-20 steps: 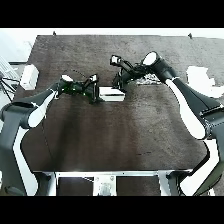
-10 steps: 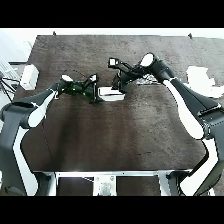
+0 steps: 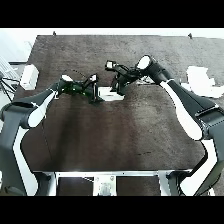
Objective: Fold the box and place the chain.
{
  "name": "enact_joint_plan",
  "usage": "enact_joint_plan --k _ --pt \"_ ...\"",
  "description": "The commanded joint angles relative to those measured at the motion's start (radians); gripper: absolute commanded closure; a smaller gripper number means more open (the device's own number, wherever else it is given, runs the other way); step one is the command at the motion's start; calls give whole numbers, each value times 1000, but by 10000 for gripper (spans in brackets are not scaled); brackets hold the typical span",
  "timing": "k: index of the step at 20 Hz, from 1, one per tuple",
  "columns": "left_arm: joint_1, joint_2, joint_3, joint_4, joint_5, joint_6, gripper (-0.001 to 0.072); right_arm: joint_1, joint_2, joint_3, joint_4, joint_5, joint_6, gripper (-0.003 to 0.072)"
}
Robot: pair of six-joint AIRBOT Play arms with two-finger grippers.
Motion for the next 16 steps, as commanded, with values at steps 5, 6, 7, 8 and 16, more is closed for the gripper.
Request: enact_joint_plan --k 5,6,7,8,16 --pt "0 1 0 0 -1 0 253 4 1 -39 2 35 47 341" --pt "0 1 0 0 -1 0 253 2 1 -39 3 35 47 324" --pt "0 1 0 0 -1 0 253 -1 1 -39 10 35 47 294" --pt "0 1 0 0 -1 0 253 -5 1 -38 19 36 47 281" --pt "0 1 0 0 -1 0 253 -46 4 -37 145 76 44 249"
